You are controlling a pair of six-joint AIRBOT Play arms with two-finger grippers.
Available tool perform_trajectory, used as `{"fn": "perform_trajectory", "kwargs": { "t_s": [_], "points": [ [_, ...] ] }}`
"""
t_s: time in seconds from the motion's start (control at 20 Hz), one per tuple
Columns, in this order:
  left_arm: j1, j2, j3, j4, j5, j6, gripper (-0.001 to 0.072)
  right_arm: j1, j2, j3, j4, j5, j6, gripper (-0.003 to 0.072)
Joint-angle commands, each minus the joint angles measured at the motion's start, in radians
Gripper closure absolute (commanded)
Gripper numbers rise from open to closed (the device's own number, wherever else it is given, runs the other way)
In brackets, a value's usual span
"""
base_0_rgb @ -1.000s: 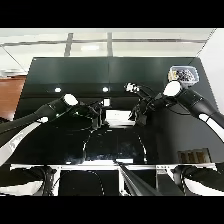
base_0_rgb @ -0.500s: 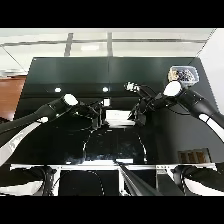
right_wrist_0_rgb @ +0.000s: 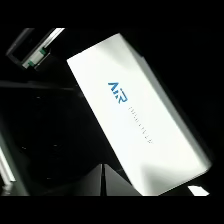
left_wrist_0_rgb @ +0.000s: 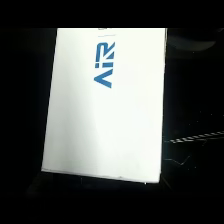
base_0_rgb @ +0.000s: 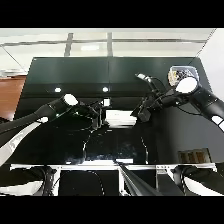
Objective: Fold the box and place the chain.
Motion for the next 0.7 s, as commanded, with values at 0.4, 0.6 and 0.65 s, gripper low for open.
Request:
{"fn": "perform_trajectory", "kwargs": {
  "t_s": [0.4, 0.6, 0.65],
  "points": [
    [-0.001, 0.000, -0.001, 0.000, 0.000, 0.000, 0.0315, -0.002, -0.080, -0.158, 0.469, -0.150, 0.208, 0.0668],
    [-0.001, 0.000, -0.001, 0.000, 0.000, 0.000, 0.0315, 0.023, -0.136, -0.158, 0.370, -0.170, 0.253, 0.0669],
    [-0.001, 0.000, -0.001, 0.000, 0.000, 0.000, 0.0315, 0.023, -0.145, -0.158, 0.356, -0.175, 0.258, 0.0668]
  ]
}}
